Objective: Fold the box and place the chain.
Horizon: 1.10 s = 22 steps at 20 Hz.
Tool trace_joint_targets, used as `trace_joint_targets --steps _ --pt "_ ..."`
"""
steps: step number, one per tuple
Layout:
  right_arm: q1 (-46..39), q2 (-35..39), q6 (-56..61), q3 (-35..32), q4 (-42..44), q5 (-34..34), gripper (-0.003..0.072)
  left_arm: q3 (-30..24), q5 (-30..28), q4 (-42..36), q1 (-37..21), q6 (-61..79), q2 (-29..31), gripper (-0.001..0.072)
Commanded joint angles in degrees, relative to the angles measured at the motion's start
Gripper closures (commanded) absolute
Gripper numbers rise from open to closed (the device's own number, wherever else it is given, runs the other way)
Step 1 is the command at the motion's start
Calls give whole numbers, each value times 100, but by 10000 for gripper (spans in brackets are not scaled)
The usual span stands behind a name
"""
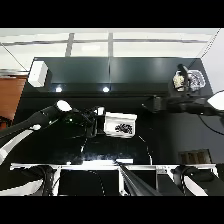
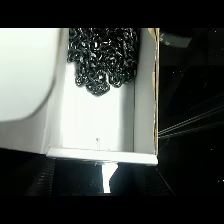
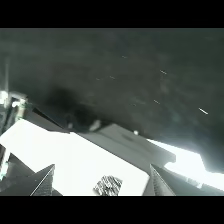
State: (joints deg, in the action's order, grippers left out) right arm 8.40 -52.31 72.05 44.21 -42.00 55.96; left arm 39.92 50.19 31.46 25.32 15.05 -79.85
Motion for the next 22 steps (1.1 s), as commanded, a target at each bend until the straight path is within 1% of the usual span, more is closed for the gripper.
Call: trace_joint_targets --steps 1,3,4,5,7,8,14,17,20,22 --pt "848 -505 -448 -4 0 -1014 -34 2 -2 4 4 -2 -2 250" --pt "1268 -778 -990 -4 -374 -1340 -34 2 -2 4 4 -2 -2 250" --pt "1445 -833 -1541 -4 -575 -1353 -34 2 -2 4 4 -2 -2 250" --pt "1558 -828 -2247 2 -684 -1244 -34 2 -2 4 4 -2 -2 250" --pt "1655 -809 -3762 61 -710 -796 -34 2 -2 4 4 -2 -2 250" --pt "1661 -809 -4157 79 -763 -686 -34 2 -2 4 4 -2 -2 249" --pt "1668 -815 -4275 76 -761 -448 -34 2 -2 4 4 -2 -2 250" --pt "1757 -848 -4454 24 -774 -205 -34 2 -2 4 4 -2 -2 249" --pt "2006 -857 -4706 -197 -756 -573 -34 2 -4 4 4 -4 -2 250" --pt "2135 -855 -4900 -264 -758 -673 -34 2 -4 4 4 -2 -2 249"
